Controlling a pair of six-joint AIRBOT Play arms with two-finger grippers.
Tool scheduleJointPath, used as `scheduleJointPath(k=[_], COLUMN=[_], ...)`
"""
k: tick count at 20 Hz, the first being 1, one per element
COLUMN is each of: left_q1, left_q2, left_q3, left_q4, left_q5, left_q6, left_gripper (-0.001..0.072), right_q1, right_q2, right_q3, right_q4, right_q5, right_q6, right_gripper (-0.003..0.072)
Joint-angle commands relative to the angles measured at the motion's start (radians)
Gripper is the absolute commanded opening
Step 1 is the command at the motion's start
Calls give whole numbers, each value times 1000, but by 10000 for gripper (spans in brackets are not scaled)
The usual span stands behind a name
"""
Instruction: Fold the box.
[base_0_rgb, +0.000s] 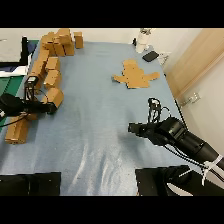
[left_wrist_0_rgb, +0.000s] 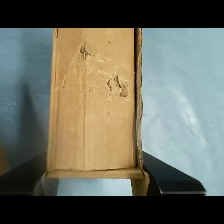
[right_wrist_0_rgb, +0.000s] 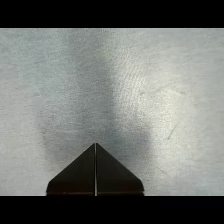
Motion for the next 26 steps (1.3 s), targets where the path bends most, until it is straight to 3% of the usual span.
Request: scheduleJointPath(k=[1,7,18,19,21,26], left_q1=[43,43,43,42,42,43], left_q2=[-83,-206,-254,-257,-261,-262], left_q3=[57,137,203,203,203,203], left_q4=[13,13,21,21,21,21], left_q5=[34,112,188,188,189,179], left_q6=[-37,-111,-107,-107,-107,-108], left_gripper=[519,519,519,531,676,678], right_q1=[0,0,0,0,0,0], right_q2=[0,0,0,0,0,0], right_q3=[1,1,1,1,1,1], right_q4=[-3,-3,-4,-6,-6,-5], right_q5=[5,13,53,53,55,56], right_q6=[1,0,0,0,0,0], right_gripper=[5,5,5,5,5,5])
